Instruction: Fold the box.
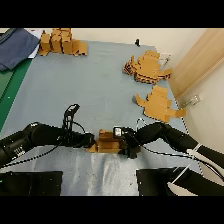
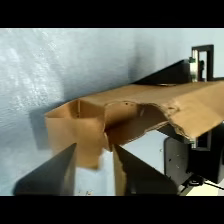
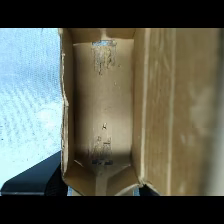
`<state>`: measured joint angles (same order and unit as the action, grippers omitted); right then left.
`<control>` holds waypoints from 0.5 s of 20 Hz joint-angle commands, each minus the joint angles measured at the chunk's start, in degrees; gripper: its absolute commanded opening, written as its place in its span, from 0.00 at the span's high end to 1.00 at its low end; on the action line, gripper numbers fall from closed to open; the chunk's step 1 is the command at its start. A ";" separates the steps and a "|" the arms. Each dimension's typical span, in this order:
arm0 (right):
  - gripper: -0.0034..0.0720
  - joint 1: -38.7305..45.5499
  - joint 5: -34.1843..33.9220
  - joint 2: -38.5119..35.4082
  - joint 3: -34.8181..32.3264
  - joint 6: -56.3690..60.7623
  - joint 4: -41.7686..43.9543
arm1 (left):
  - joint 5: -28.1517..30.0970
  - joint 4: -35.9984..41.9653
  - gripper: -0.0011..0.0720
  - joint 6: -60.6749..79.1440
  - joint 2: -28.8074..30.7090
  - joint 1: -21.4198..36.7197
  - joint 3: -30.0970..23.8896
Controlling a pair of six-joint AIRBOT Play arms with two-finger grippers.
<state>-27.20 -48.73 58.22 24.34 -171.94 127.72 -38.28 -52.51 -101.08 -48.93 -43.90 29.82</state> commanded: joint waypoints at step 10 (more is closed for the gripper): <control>0.28 -0.04 0.02 -0.02 -0.02 0.02 0.02 | -7.65 -10.08 0.97 -6.08 -4.02 9.81 -0.90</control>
